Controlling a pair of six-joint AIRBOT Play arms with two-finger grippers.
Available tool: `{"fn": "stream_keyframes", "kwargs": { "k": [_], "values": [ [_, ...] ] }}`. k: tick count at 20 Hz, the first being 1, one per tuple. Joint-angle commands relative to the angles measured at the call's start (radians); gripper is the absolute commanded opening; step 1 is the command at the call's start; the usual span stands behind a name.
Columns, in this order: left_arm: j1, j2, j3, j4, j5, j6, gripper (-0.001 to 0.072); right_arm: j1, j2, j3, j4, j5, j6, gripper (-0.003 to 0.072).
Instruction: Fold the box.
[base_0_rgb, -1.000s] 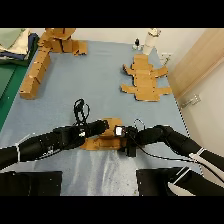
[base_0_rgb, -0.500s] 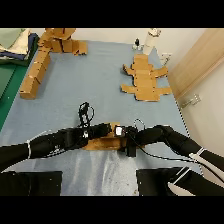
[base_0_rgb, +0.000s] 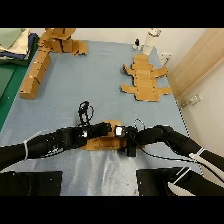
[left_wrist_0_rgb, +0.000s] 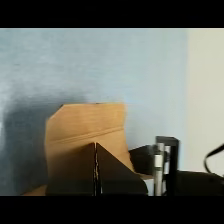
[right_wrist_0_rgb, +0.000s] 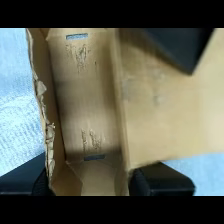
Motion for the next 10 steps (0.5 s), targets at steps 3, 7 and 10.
{"fn": "stream_keyframes", "kwargs": {
  "k": [3,7,10],
  "values": [
    [0.085,0.185,-0.005,0.142,0.089,0.089,0.0011,0.000,0.001,0.001,0.000,0.000,0.000,0.0513],
    [0.110,0.233,-0.019,0.150,0.021,0.443,0.0011,0.000,0.001,0.001,0.000,0.000,0.000,0.0512],
    [0.109,0.232,-0.019,0.245,-0.106,0.551,0.0011,0.000,0.001,0.001,0.000,0.000,0.000,0.0513]
  ]
}}
